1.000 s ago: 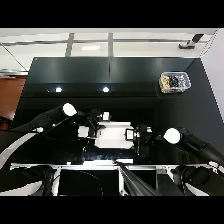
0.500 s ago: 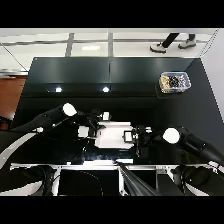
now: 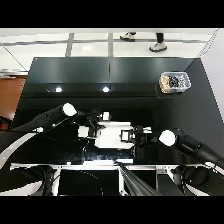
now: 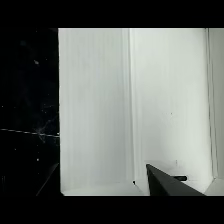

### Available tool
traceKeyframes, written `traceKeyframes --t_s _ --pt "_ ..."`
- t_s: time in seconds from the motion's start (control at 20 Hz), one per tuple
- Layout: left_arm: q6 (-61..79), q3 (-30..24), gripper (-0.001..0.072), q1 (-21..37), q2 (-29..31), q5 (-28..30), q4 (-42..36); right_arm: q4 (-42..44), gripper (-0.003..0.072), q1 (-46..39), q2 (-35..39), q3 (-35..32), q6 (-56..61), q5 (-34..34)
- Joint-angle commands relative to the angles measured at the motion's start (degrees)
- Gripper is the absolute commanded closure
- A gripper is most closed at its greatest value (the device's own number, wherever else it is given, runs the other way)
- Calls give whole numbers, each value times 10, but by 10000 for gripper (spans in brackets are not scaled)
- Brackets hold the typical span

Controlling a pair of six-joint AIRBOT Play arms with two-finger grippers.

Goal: Fold the box and place the chain.

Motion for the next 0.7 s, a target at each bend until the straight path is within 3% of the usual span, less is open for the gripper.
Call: traceKeyframes --t_s 0.0,0.25,0.65 --pt "0 0 686 0 0 0 0 2 55 1 -3 -1 26 -40" --pt "0 0 686 0 0 -1 -2 -32 55 -2 5 15 29 -22" --pt "0 0 686 0 0 -1 -1 -39 55 -81 38 37 28 -19"
